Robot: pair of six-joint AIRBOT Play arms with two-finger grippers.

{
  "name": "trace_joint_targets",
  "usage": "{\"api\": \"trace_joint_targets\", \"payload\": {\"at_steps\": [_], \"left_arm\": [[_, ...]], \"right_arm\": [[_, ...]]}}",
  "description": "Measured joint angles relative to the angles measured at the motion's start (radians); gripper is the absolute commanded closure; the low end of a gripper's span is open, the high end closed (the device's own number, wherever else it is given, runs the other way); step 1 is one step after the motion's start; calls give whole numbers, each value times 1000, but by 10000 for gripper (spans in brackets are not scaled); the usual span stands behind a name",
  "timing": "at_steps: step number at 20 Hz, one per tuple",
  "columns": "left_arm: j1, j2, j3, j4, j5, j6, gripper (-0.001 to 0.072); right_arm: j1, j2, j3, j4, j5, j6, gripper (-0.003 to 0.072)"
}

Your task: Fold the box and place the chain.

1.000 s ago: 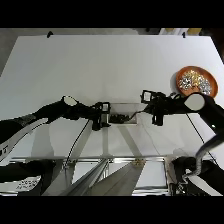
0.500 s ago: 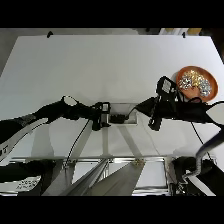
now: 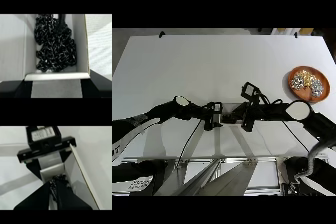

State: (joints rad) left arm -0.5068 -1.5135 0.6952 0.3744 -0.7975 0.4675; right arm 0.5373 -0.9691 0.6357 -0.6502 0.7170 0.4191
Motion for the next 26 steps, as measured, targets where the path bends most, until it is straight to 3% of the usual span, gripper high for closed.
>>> {"api": "trace_joint_targets", "payload": {"at_steps": [2, 3, 6, 9, 13, 18, 26], "left_arm": [[0, 0, 0, 0, 0, 0, 557], [0, 0, 0, 0, 0, 0, 557], [0, 0, 0, 0, 0, 0, 557], [0, 0, 0, 0, 0, 0, 557], [0, 0, 0, 0, 0, 0, 557], [0, 0, 0, 0, 0, 0, 557], [0, 0, 0, 0, 0, 0, 557]], "right_arm": [[5, -41, 0, -12, -26, 0, 393], [3, -47, 0, -16, -37, 0, 367], [-34, -23, 0, -21, -59, -3, 373], [-126, 62, 0, -31, -46, -40, 515], [-302, 116, 0, -54, 51, -142, 533], [-422, 33, -42, -164, 162, -283, 502], [-400, -131, -90, -211, 71, -375, 504]]}}
